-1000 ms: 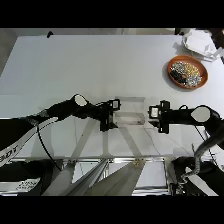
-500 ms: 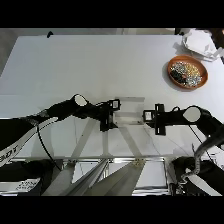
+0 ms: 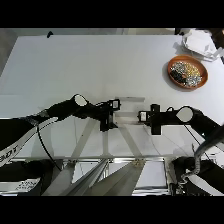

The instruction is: Fold the box and place the chain.

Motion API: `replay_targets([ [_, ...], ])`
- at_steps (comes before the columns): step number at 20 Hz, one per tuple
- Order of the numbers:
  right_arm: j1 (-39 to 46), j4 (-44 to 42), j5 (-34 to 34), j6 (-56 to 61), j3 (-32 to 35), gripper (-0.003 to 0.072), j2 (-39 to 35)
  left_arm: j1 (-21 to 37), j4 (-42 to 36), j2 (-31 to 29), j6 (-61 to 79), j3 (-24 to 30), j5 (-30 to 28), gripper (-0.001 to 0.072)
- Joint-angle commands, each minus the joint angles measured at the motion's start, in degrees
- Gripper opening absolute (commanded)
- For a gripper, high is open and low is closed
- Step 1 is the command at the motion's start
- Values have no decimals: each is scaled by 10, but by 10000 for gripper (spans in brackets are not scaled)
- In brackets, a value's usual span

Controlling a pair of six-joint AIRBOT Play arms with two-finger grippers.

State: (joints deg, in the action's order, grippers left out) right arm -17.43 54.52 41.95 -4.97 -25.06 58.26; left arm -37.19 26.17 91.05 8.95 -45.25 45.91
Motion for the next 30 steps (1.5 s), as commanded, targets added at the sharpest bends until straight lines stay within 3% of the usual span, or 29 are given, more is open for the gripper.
replay_targets([
  [1,-1,-31,-10,-16,0,109,2,0,0,0,0,0,0,410],
  [14,-45,-52,-49,-30,1,107,32,0,0,0,0,0,0,410],
  [15,-45,-52,-50,-30,2,142,35,0,0,0,0,0,0,410],
  [18,-45,-53,-52,-30,1,395,36,0,0,0,0,0,0,410],
  [19,-45,-53,-52,-30,2,430,36,0,0,0,0,0,0,410],
  [22,-45,-53,-52,-30,2,430,36,0,0,0,0,0,0,410],
  [23,-45,-53,-51,-30,1,377,36,0,0,0,0,0,0,410],
  [25,-45,-52,-41,-28,1,24,29,0,0,0,0,0,0,410],
  [30,-45,-9,7,14,1,18,-62,0,0,0,0,0,0,410],
])
